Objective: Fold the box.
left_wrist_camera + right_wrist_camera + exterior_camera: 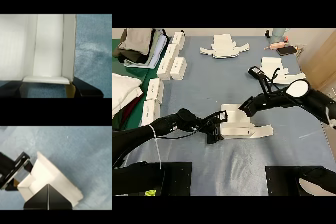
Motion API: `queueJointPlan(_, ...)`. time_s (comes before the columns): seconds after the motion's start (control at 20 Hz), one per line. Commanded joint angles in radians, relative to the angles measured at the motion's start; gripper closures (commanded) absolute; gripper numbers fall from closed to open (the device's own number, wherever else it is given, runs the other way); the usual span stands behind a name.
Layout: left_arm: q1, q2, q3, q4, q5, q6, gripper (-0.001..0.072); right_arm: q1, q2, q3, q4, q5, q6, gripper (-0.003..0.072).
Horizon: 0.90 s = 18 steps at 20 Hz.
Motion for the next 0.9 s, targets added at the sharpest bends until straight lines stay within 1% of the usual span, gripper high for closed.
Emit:
queueJointPlan(0.0, 0.0, 0.0, 0.0, 0.001, -0.001, 0.0, 0.0098, -0.001, 0.122, -0.03, -0.106, 0.147, -0.001, 0.0684)
queueJointPlan(0.05, 0.0, 0.0, 0.0, 0.001, 0.0, 0.0, 0.0098, 0.006, 0.148, -0.056, -0.137, 0.191, -0.001, 0.0684)
queueJointPlan(0.1, 0.0, 0.0, 0.0, 0.001, 0.0, 0.0, 0.0098, 0.015, 0.171, -0.085, -0.171, 0.225, -0.001, 0.0666)
queueJointPlan(0.15, 0.0, 0.0, 0.0, 0.001, -0.001, 0.0, 0.0098, 0.021, 0.193, -0.12, -0.203, 0.246, -0.005, 0.0527)
queueJointPlan(0.2, 0.0, 0.0, 0.0, 0.001, -0.001, 0.0, 0.0098, 0.024, 0.209, -0.153, -0.242, 0.246, -0.019, 0.0356)
queueJointPlan(0.25, 0.0, 0.0, 0.0, 0.001, 0.0, 0.0, 0.0098, 0.023, 0.218, -0.187, -0.298, 0.241, -0.041, 0.0291)
queueJointPlan(0.3, 0.0, 0.0, 0.0, 0.001, 0.0, 0.0, 0.0098, 0.024, 0.22, -0.219, -0.354, 0.233, -0.094, 0.0291)
queueJointPlan(0.35, 0.0, 0.0, 0.0, 0.001, 0.0, 0.0, 0.0098, 0.024, 0.219, -0.246, -0.387, 0.201, -0.152, 0.0287)
queueJointPlan(0.4, 0.0, 0.0, 0.0, 0.001, 0.0, 0.0, 0.0098, 0.023, 0.22, -0.274, -0.399, 0.15, -0.23, 0.0184)
queueJointPlan(0.45, 0.0, 0.0, 0.0, 0.001, -0.001, 0.0, 0.0098, 0.023, 0.22, -0.297, -0.399, 0.093, -0.304, 0.0066)
queueJointPlan(0.5, 0.0, 0.0, 0.0, 0.001, -0.001, 0.0, 0.0098, 0.023, 0.219, -0.317, -0.398, 0.041, -0.38, 0.0007)
queueJointPlan(0.7, 0.0, 0.0, 0.0, 0.001, -0.001, 0.0, 0.0098, 0.023, 0.19, -0.338, -0.372, -0.077, -0.523, 0.0)
queueJointPlan(0.8, 0.0, 0.0, 0.0, 0.001, -0.001, 0.0, 0.0098, 0.023, 0.161, -0.338, -0.322, -0.113, -0.591, 0.0003)
queueJointPlan(0.85, 0.0, 0.0, 0.0, 0.001, 0.0, 0.0, 0.0098, 0.023, 0.149, -0.338, -0.283, -0.124, -0.632, 0.0021)
